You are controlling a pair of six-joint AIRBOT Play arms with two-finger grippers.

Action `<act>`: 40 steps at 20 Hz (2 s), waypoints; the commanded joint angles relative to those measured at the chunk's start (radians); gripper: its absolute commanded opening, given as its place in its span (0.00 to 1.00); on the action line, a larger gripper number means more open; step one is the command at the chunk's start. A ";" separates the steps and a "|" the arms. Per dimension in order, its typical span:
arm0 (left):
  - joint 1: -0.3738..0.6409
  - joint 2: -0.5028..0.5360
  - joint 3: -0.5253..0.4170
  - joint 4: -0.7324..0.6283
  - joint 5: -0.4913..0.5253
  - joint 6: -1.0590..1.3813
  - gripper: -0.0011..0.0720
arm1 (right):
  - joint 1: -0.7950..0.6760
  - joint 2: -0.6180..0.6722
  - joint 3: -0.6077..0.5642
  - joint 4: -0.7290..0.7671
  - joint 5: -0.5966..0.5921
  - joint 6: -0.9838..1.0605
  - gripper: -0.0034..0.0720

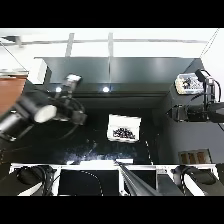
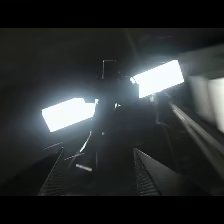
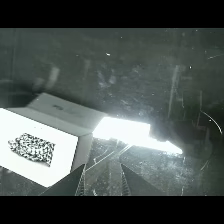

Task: Fold the box and place the chain.

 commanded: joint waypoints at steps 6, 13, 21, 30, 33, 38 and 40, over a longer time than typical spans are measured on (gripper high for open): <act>0.491 0.021 -0.372 -1.194 0.120 1.247 0.70 | 0.000 0.000 -0.001 0.001 0.005 0.044 0.41; 0.263 -0.069 -0.382 -0.988 0.302 1.947 1.00 | 0.000 0.000 -0.001 0.001 0.029 0.085 0.41; 0.162 -0.287 -0.259 -1.061 0.319 2.285 0.99 | 0.000 0.000 -0.001 0.005 0.027 0.108 0.41; 0.108 -0.377 -0.253 -1.136 0.348 2.229 0.99 | 0.000 0.000 -0.001 0.005 0.029 0.122 0.41; 0.076 -0.394 -0.252 -1.140 0.397 2.228 0.99 | 0.000 0.000 -0.001 0.005 0.027 0.122 0.41; 0.057 -0.394 -0.250 -1.143 0.434 2.202 0.99 | 0.000 0.000 -0.001 0.005 0.028 0.122 0.41; 0.057 -0.394 -0.250 -1.145 0.435 2.201 0.99 | 0.000 0.000 -0.001 0.005 0.028 0.122 0.41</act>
